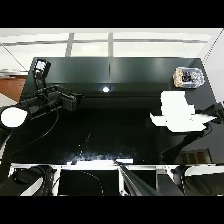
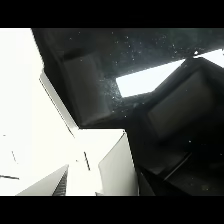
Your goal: Fold the box and place the chain.
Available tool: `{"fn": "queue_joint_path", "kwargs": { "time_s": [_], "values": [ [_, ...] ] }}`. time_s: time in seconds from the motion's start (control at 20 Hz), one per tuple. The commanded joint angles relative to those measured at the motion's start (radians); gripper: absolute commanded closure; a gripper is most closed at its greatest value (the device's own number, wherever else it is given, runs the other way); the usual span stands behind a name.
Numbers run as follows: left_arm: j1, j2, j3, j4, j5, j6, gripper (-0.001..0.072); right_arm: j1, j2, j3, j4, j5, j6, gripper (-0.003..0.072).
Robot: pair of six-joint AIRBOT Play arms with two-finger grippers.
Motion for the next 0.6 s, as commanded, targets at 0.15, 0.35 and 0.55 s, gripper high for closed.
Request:
{"fn": "queue_joint_path", "kwargs": {
  "time_s": [0.15, 0.35, 0.55],
  "values": [
    [0.0, 0.0, 0.0, 0.0, 0.002, 0.0, 0.0004, 0.006, -0.008, 0.0, -0.003, 0.062, 0.008, 0.0532],
    [0.0, 0.0, 0.0, 0.0, 0.003, 0.0, 0.0003, 0.006, -0.008, 0.0, 0.033, 0.114, -0.006, 0.0638],
    [0.0, 0.0, 0.0, 0.0, 0.003, 0.0, 0.0004, 0.01, 0.002, -0.028, 0.182, 0.162, -0.011, 0.0637]
  ]
}}
